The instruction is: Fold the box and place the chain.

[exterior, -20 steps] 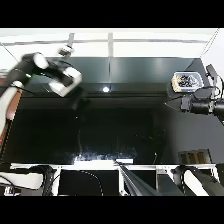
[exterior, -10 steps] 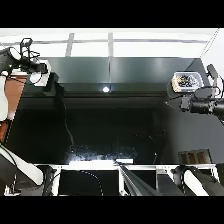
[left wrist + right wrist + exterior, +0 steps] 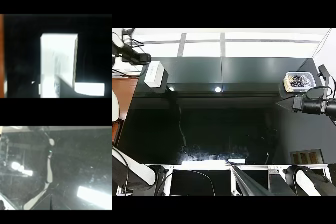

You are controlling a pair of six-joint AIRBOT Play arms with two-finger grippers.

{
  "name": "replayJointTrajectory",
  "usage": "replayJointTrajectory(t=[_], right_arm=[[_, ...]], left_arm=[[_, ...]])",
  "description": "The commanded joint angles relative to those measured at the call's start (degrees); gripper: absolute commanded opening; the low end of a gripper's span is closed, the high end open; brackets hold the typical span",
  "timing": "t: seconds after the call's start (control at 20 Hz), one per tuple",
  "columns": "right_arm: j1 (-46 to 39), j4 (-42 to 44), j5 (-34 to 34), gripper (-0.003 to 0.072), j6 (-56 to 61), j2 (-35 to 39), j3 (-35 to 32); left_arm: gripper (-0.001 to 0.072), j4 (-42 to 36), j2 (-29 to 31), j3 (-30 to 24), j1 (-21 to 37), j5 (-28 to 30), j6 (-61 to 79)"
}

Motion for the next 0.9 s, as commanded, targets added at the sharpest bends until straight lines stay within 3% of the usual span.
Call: replayJointTrajectory(t=[0.0, 0.1, 0.2, 0.35, 0.5, 0.65, 0.75, 0.85], right_arm=[[-0.04, -0.02, 2.71, 0.0012, 0.22, 0.04, 0.39], [-0.07, -0.52, 6.16, 0.0011, 0.20, 0.55, 0.87], [-0.02, -8.85, 7.78, 0.0010, 0.92, 3.06, 0.85], [-0.02, -22.12, 1.18, 0.0009, 5.81, 10.86, 0.11], [-0.02, -22.93, -16.55, 0.0010, 5.29, 20.94, -5.29], [-0.04, -23.02, -28.59, 0.0011, 5.14, 23.43, -12.76], [-0.02, -23.65, -29.31, 0.0011, 3.80, 23.06, -15.23], [-0.04, -23.50, -29.27, 0.0012, 3.82, 23.08, -15.39]], left_arm=[[0.0027, 0.76, 7.61, 0.28, 1.01, -15.91, -0.96], [0.0026, -1.09, 12.66, -1.31, 0.90, -23.32, -2.19], [0.0026, -7.13, 21.62, -9.29, -0.11, -22.71, -4.15], [0.0026, -14.75, 42.18, -31.78, -4.59, -6.84, -4.50], [0.0027, -16.37, 65.20, -60.37, -12.98, 8.68, -4.50], [0.0026, -16.24, 81.72, -82.75, -18.43, 16.94, -7.39], [0.0026, -15.76, 86.58, -89.09, -18.34, 17.03, -8.31], [0.0027, -13.97, 87.76, -89.74, -18.38, 17.20, -7.61]])
